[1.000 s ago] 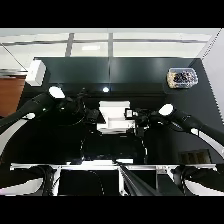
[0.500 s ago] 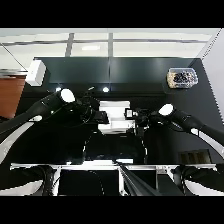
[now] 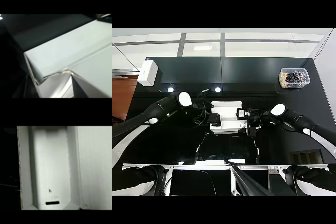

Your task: Fold the box and place the chain.

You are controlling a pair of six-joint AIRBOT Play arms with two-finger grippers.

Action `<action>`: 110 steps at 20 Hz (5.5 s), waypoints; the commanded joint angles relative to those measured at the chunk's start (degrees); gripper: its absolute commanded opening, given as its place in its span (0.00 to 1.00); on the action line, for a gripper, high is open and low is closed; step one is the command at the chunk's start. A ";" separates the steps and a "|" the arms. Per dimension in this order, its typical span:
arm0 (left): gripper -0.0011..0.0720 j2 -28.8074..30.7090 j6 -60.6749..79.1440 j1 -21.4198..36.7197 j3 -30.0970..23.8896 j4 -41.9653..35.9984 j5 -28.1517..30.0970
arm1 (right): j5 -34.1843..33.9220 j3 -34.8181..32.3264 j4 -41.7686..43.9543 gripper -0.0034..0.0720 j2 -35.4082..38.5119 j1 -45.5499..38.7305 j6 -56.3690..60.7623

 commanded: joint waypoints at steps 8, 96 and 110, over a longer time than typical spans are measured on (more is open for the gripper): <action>0.83 -1.33 -24.04 -9.53 3.82 27.15 0.42 | 0.00 0.00 0.02 0.14 -0.04 0.04 0.00; 0.05 -6.14 -40.72 -14.27 12.13 33.07 -5.95 | -2.91 -0.04 -5.27 0.42 5.86 4.46 15.43; 0.05 -6.14 -40.72 -14.29 12.13 32.85 -5.95 | 9.51 3.74 -35.60 0.06 22.47 -19.85 84.56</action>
